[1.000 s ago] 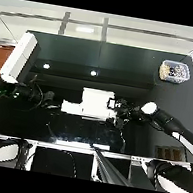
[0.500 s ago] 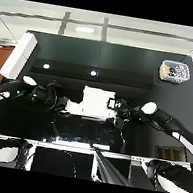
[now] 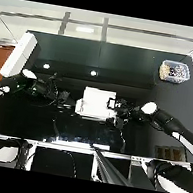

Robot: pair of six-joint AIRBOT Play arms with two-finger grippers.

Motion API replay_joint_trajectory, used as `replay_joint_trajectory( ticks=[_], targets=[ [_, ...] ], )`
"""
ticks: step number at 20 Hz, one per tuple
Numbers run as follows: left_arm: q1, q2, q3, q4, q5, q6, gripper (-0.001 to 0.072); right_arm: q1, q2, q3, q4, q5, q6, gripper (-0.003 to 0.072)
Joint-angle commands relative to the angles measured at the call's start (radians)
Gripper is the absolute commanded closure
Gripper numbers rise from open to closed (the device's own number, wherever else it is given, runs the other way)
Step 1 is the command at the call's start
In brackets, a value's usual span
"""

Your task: Fold the box and place the chain.

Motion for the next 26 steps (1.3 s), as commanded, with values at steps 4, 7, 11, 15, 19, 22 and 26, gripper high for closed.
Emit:
replay_joint_trajectory(
  ticks=[4, 7, 11, 15, 19, 22, 26],
  targets=[
    [-0.036, 0.000, 0.024, -0.008, -0.043, 0.010, -0.0010, 0.000, 0.000, 0.000, 0.000, 0.000, 0.000, 0.0493],
    [-0.080, 0.000, 0.053, -0.006, -0.045, 0.010, -0.0010, 0.000, 0.000, 0.000, 0.000, 0.000, 0.000, 0.0493],
    [-0.095, 0.000, 0.109, -0.007, -0.056, 0.002, -0.0004, 0.000, 0.000, 0.000, 0.000, 0.000, 0.001, 0.0493],
    [-0.113, 0.000, 0.127, -0.006, -0.098, -0.004, 0.0025, 0.000, 0.000, 0.000, 0.001, 0.000, 0.001, 0.0493],
    [-0.166, 0.000, 0.134, 0.000, -0.100, -0.064, 0.0141, 0.000, 0.000, 0.000, 0.000, 0.000, 0.000, 0.0493],
    [-0.218, 0.000, 0.179, 0.109, -0.066, -0.193, 0.0141, 0.000, 0.000, 0.000, 0.001, 0.000, 0.001, 0.0493],
    [-0.314, 0.000, 0.253, 0.250, 0.022, -0.369, 0.0141, 0.000, 0.000, 0.000, 0.001, 0.000, 0.000, 0.0492]
  ],
)
